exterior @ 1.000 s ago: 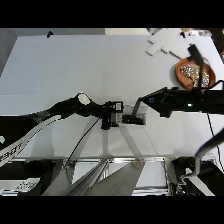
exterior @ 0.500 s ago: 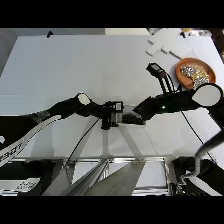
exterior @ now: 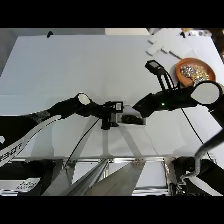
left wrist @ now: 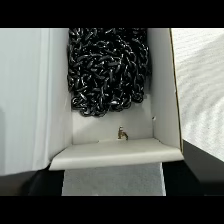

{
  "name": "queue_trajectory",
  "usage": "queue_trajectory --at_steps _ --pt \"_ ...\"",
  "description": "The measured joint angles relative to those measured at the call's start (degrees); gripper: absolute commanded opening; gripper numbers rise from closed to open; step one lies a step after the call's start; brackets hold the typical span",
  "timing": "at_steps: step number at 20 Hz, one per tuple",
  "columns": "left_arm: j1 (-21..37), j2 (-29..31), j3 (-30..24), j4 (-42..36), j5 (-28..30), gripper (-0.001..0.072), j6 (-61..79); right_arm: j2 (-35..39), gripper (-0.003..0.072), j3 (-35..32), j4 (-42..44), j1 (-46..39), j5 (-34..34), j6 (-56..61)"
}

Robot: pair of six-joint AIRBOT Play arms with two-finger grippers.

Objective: Fold the box and place the chain.

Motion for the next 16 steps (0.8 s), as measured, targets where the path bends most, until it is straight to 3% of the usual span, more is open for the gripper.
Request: queue_trajectory --at_steps 3,9,16 --pt "0.00 0.00 0.00 0.02 0.00 0.0255 0.00 -0.13 0.0161 1.95 -4.09 0.02 -2.71 -0.57" --pt "0.00 0.00 0.00 0.02 0.00 0.0255 0.02 -5.33 0.0161 2.97 -13.57 0.00 -5.42 -0.55" --pt "0.00 0.00 0.00 0.00 0.00 0.0255 0.02 -12.04 0.0162 3.10 -14.67 0.07 -3.30 -2.84"
